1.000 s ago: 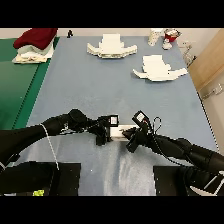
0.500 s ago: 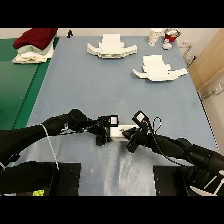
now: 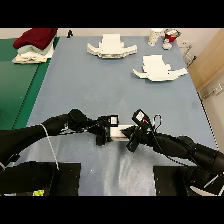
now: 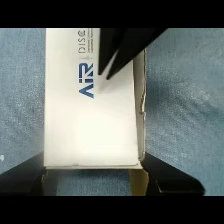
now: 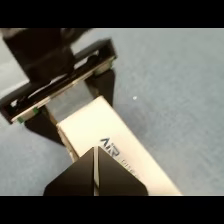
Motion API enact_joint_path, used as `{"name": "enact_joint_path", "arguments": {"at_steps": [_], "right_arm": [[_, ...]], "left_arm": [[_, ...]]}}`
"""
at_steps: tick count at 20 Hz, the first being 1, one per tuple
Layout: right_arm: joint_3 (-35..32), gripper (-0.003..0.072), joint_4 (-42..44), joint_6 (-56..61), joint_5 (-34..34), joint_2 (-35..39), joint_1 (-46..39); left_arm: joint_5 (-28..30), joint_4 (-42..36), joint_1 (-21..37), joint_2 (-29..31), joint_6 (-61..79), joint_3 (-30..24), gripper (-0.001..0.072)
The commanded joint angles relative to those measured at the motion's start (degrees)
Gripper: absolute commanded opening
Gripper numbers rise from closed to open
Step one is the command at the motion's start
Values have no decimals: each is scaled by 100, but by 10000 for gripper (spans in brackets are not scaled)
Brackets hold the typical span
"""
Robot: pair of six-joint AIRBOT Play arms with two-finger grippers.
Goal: Fold the box.
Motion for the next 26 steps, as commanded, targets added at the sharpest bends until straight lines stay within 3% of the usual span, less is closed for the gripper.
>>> {"name": "enact_joint_path", "arguments": {"at_steps": [1,3,5,9,11,13,20,26], "right_arm": [[114,37,-214,-2,50,96,-2],[254,37,-227,-2,-291,122,-219],[590,34,-645,68,-1209,81,-728],[1878,12,-2758,1707,-3259,-367,-1937],[2603,11,-3018,1993,-4288,-774,-2455],[3112,5,-2927,2057,-4854,-1241,-2903],[3917,5,-2651,2050,-5624,-2879,-3453],[3989,6,-2656,2050,-5355,-3056,-3453]], "left_arm": [[2,0,0,-2,0,7,520],[2,0,0,-2,0,7,520],[2,0,0,-2,0,7,520],[2,0,0,-2,0,7,520],[2,0,0,-2,0,7,520],[2,0,0,-2,0,7,520],[2,0,0,-2,0,7,520],[2,0,0,-2,0,7,520]]}}
